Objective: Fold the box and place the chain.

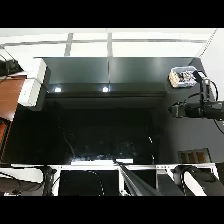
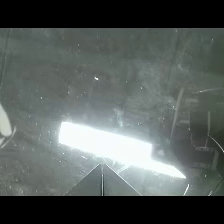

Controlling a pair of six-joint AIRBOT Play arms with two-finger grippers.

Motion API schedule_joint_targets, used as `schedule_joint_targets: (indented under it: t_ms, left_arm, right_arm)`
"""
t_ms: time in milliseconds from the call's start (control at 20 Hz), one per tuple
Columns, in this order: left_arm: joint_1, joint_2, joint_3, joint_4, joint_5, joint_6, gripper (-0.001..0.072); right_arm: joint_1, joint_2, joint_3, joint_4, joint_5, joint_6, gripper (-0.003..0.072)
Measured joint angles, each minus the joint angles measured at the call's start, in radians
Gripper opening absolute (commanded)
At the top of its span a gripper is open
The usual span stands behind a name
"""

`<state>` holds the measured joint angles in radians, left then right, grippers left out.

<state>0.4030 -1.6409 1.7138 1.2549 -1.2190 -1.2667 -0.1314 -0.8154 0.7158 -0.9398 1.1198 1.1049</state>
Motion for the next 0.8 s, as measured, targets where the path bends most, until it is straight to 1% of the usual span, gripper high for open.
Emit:
schedule_joint_targets:
  t_ms: [100,150,200,250,300,400,500,600,650,700,800]
  left_arm:
    - [-0.033,0.046,0.008,-0.093,-0.057,-0.021,0.0023]
    - [-0.061,0.083,-0.013,-0.148,-0.072,-0.014,0.0023]
    - [-0.095,0.125,-0.052,-0.190,-0.077,-0.001,0.0023]
    - [-0.138,0.179,-0.114,-0.221,-0.071,0.019,0.0023]
    - [-0.182,0.240,-0.189,-0.247,-0.039,0.043,0.0023]
    - [-0.283,0.390,-0.401,-0.258,0.080,0.085,0.0023]
    - [-0.372,0.547,-0.638,-0.196,0.251,0.098,0.0024]
    - [-0.430,0.690,-0.851,-0.130,0.380,0.090,0.0024]
    - [-0.446,0.754,-0.938,-0.106,0.436,0.082,0.0025]
    - [-0.456,0.808,-1.005,-0.087,0.464,0.077,0.0025]
    - [-0.471,0.898,-1.098,-0.068,0.515,0.069,0.0025]
  right_arm:
    - [0.014,0.000,0.000,0.000,-0.020,-0.005,0.0018]
    - [0.027,0.000,0.000,0.000,-0.032,-0.011,0.0017]
    - [0.045,0.000,-0.002,0.000,-0.053,-0.020,0.0017]
    - [0.063,0.000,-0.007,0.000,-0.079,-0.027,0.0018]
    - [0.081,0.000,-0.014,0.000,-0.109,-0.031,0.0018]
    - [0.117,0.000,-0.044,-0.002,-0.200,-0.039,0.0018]
    - [0.140,-0.001,-0.093,-0.004,-0.318,-0.043,0.0018]
    - [0.153,-0.002,-0.145,-0.008,-0.430,-0.046,0.0018]
    - [0.156,-0.003,-0.164,-0.009,-0.473,-0.046,0.0018]
    - [0.160,-0.003,-0.179,-0.010,-0.494,-0.046,0.0018]
    - [0.163,-0.004,-0.195,-0.011,-0.518,-0.047,0.0018]
